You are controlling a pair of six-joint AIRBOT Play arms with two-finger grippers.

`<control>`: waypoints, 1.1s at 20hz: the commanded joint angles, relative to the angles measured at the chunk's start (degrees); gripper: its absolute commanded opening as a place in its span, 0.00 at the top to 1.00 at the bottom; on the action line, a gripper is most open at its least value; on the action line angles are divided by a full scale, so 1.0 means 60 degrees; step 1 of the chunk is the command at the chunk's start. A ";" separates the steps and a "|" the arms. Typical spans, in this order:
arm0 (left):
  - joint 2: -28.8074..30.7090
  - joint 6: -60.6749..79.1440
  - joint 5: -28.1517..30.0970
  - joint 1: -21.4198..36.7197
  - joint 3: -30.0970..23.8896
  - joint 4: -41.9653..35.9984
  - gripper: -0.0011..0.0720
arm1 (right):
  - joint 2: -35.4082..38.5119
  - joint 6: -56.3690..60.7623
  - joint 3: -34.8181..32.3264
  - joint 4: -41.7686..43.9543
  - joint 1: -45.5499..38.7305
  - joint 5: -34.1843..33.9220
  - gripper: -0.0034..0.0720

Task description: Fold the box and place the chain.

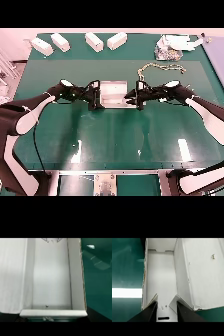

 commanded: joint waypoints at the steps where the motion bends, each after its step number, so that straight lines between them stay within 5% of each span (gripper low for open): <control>1: -0.0004 0.0000 0.0004 -0.0004 0.0007 -0.0015 0.34 | -0.0157 -0.0117 0.0007 0.0444 0.0138 -0.0299 0.55; 4: -0.0004 0.0000 0.0000 -0.0004 0.0007 -0.0015 0.34 | -0.0222 -0.0142 0.0015 0.0514 0.0138 -0.0299 0.55; 7: -0.0004 0.0000 0.0000 -0.0004 0.0007 -0.0015 0.34 | -0.0222 -0.0142 0.0015 0.0506 0.0135 -0.0295 0.43; 9: -0.0004 0.0000 0.0000 -0.0004 0.0004 -0.0018 0.34 | -0.0229 -0.0135 0.0011 0.0474 0.0138 -0.0229 0.14; 22: -0.0004 0.0000 0.0004 -0.0004 0.0007 -0.0015 0.34 | -0.0204 0.0521 0.0066 0.0470 0.0146 0.0266 0.13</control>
